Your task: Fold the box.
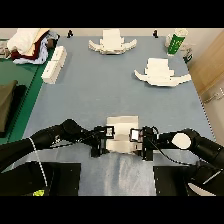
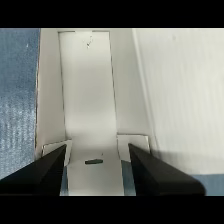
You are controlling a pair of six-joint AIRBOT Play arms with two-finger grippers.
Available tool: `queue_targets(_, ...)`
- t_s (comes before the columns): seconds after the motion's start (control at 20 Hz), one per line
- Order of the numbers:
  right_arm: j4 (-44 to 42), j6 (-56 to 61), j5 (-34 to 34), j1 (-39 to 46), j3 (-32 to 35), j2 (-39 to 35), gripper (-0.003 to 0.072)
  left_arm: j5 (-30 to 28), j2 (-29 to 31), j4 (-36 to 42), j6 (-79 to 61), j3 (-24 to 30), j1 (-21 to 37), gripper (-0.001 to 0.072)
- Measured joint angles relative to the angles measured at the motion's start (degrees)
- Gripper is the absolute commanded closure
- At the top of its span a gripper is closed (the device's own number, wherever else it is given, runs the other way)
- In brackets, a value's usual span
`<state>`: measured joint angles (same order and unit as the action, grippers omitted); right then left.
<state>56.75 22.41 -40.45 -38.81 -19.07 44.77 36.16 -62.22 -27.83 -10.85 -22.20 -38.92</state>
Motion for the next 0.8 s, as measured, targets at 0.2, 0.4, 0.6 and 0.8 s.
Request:
queue_targets(0.2,1.0,5.1,-0.7,-0.1,-0.7,0.1,0.0685,0.0,0.0,0.0,0.0,0.0,0.0,0.0195)
queue_targets(0.4,14.5,33.2,-9.4,0.0,-4.9,-2.1,0.0685,0.0,0.0,0.0,0.0,0.0,0.0,0.0195)
queue_targets(0.6,34.8,69.0,-19.8,3.0,-9.1,-5.2,0.0685,0.0,0.0,0.0,0.0,0.0,0.0,0.0195)
queue_targets(0.8,39.8,91.0,-28.8,12.6,-9.1,-4.9,0.0685,0.0,0.0,0.0,0.0,0.0,0.0,0.0195)
